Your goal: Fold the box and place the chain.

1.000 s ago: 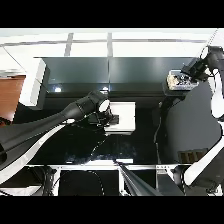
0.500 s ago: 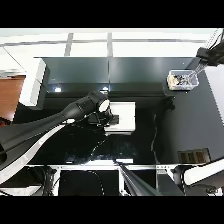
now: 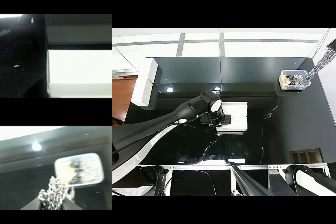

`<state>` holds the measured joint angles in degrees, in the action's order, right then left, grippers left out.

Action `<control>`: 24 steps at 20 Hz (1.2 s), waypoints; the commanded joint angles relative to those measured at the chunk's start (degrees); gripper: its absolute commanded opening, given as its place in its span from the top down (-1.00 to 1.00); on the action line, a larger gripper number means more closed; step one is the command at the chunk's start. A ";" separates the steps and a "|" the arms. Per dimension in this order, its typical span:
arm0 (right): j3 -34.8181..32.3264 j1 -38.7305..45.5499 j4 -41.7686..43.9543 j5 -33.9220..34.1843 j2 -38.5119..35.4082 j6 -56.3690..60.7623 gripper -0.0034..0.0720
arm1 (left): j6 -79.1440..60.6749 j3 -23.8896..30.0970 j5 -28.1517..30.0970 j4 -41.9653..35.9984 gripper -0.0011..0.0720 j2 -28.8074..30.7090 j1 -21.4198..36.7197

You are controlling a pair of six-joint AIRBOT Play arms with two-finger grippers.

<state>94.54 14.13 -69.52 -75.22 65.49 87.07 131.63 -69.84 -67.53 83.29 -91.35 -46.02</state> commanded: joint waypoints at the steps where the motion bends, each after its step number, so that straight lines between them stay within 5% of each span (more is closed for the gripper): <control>1: -7.76 -0.11 13.25 0.44 -11.63 -3.52 0.88 | -0.04 -0.02 0.00 0.02 0.90 -0.04 0.00; 9: -10.54 -15.82 17.79 -8.48 -16.76 -4.13 0.88 | -0.04 -0.02 -0.02 0.02 0.90 -0.04 0.00; 15: -10.54 -27.30 19.10 1.40 -16.50 -2.89 0.88 | -0.04 -0.02 -0.02 0.02 0.90 -0.04 0.00; 24: -10.51 -30.80 28.20 7.80 -13.60 -3.93 0.88 | -0.02 -0.02 -0.04 0.02 0.90 -0.04 0.00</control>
